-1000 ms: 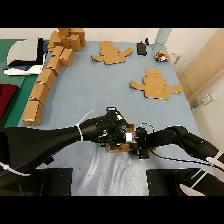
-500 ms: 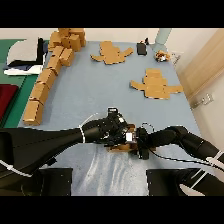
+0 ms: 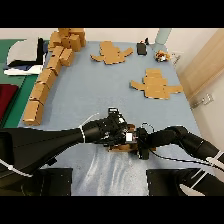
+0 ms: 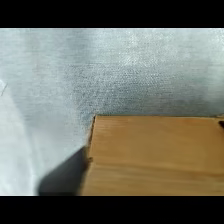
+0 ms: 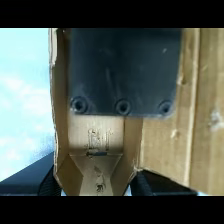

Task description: Fold the box.

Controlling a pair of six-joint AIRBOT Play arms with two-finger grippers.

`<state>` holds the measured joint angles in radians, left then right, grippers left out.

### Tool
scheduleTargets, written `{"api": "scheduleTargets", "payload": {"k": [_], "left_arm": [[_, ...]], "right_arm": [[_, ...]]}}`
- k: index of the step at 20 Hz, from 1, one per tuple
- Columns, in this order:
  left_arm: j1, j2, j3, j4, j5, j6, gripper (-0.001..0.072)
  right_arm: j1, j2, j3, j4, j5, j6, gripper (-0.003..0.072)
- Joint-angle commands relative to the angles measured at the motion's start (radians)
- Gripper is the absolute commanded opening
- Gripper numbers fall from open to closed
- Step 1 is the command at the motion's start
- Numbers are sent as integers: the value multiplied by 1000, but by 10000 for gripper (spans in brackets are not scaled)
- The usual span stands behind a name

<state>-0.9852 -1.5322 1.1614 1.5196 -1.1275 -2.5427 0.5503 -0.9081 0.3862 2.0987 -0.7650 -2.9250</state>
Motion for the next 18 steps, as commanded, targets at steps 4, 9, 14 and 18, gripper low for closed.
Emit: {"api": "scheduleTargets", "payload": {"k": [4, 9, 14, 18], "left_arm": [[1, 1, 5, -40, -8, -6, 480], [24, 4, 55, -106, -94, 26, 480], [115, 31, 106, -216, -196, 112, 480], [225, 32, 119, -346, -243, 223, 480]], "right_arm": [[0, 0, 1, -1, -2, 3, 511], [0, 0, 1, -1, -2, 3, 511], [0, 0, 1, -1, -2, 3, 511], [0, 0, 1, -1, -2, 3, 511]]}}
